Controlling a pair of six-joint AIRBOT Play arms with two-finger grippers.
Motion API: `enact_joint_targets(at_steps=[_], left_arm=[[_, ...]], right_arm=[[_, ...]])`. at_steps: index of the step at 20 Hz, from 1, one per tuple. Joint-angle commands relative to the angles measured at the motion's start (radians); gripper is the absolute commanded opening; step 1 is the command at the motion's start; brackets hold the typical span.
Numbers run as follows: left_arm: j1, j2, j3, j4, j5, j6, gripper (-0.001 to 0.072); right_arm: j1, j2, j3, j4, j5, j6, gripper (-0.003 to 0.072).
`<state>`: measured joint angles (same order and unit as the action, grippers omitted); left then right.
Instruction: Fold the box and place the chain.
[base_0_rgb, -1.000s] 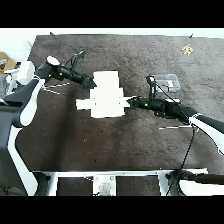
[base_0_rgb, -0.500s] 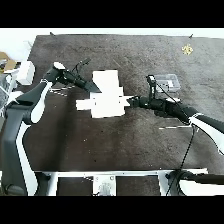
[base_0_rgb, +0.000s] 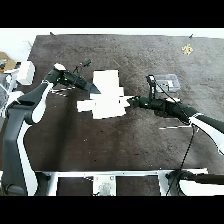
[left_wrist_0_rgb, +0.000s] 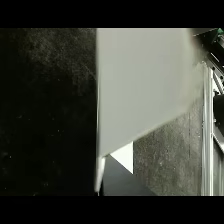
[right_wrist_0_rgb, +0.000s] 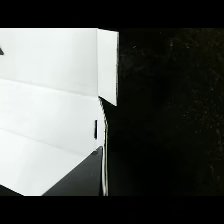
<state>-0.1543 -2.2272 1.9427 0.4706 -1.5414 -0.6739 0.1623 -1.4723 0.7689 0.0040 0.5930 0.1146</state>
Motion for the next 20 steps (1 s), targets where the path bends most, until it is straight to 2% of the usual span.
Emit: enact_joint_targets(at_steps=[1, 2, 3, 8, 11, 13, 16, 20], left_arm=[[0.002, 0.0, 0.001, 0.005, -0.006, 0.023, 0.0012], [0.001, 0.0, 0.001, 0.005, -0.009, 0.037, 0.0012], [0.002, 0.0, 0.001, 0.005, -0.008, 0.059, 0.0012], [0.002, 0.003, 0.021, 0.002, -0.015, 0.308, 0.0011], [0.002, 0.003, 0.054, 0.002, 0.008, 0.513, 0.0011], [0.002, 0.004, 0.055, 0.006, 0.048, 0.62, 0.0011], [0.001, 0.004, 0.055, 0.081, 0.106, 0.691, 0.0011], [0.001, 0.004, 0.054, 0.098, 0.112, 0.782, 0.0011]], right_arm=[[0.0, 0.001, 0.001, 0.002, 0.0, 0.0, 0.0116], [-0.006, 0.004, 0.001, 0.002, 0.002, 0.0, 0.0388], [-0.017, 0.014, 0.001, 0.001, 0.002, -0.004, 0.0434], [-0.18, 0.15, 0.001, 0.0, 0.006, -0.014, 0.0437], [-0.245, 0.167, 0.0, -0.026, 0.04, -0.014, 0.0437], [-0.241, 0.167, -0.001, -0.072, 0.051, -0.014, 0.0437], [-0.213, 0.167, 0.0, -0.087, 0.042, -0.014, 0.0437], [-0.163, 0.163, 0.0, -0.116, -0.02, -0.015, 0.0437]])
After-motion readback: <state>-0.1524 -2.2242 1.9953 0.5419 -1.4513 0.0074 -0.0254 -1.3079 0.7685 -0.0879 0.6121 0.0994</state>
